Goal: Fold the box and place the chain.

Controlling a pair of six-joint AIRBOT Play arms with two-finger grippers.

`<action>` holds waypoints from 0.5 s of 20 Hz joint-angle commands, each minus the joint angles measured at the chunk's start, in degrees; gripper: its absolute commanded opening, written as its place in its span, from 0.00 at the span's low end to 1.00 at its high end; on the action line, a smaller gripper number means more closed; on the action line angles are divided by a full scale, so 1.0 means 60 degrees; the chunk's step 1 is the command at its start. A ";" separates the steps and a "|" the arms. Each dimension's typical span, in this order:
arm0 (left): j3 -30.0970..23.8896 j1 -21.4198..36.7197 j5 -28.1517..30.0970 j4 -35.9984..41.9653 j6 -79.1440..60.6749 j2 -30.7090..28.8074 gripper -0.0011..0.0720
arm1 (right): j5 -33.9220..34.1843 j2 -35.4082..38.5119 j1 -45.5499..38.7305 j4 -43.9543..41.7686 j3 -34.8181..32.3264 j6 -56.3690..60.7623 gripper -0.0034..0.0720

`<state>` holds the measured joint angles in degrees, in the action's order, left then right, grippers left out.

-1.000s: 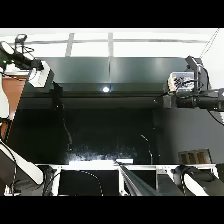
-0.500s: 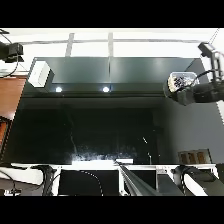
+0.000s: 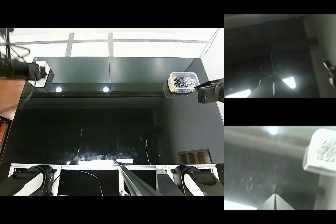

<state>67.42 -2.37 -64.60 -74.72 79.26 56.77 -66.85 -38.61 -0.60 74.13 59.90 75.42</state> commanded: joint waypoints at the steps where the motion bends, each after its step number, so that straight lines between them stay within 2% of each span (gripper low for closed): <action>1: -0.2561 -0.0561 0.1184 0.0113 -0.0051 -0.2193 0.05 | 0.2051 0.0790 0.0000 0.0222 -0.1479 0.0077 0.06; 4: -0.4251 -0.0641 0.2004 0.0215 -0.0033 -0.3632 0.05 | 0.4138 0.1009 0.0000 0.0142 -0.3450 0.0084 0.06; 6: -0.5300 -0.0641 0.2721 0.0328 -0.0033 -0.4280 0.05 | 0.5060 0.0998 0.0000 0.0015 -0.4390 0.0084 0.06; 8: -0.5880 -0.0637 0.3038 0.0328 -0.0033 -0.4499 0.05 | 0.5016 0.0998 0.0000 -0.0033 -0.4656 0.0084 0.06; 10: -0.5985 -0.0637 0.2983 0.0324 -0.0033 -0.4455 0.05 | 0.4801 0.1002 0.0000 -0.0033 -0.4656 0.0080 0.06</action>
<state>35.59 -6.04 -49.50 -73.06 79.07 32.18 -40.51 -32.88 -0.60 74.26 34.81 75.90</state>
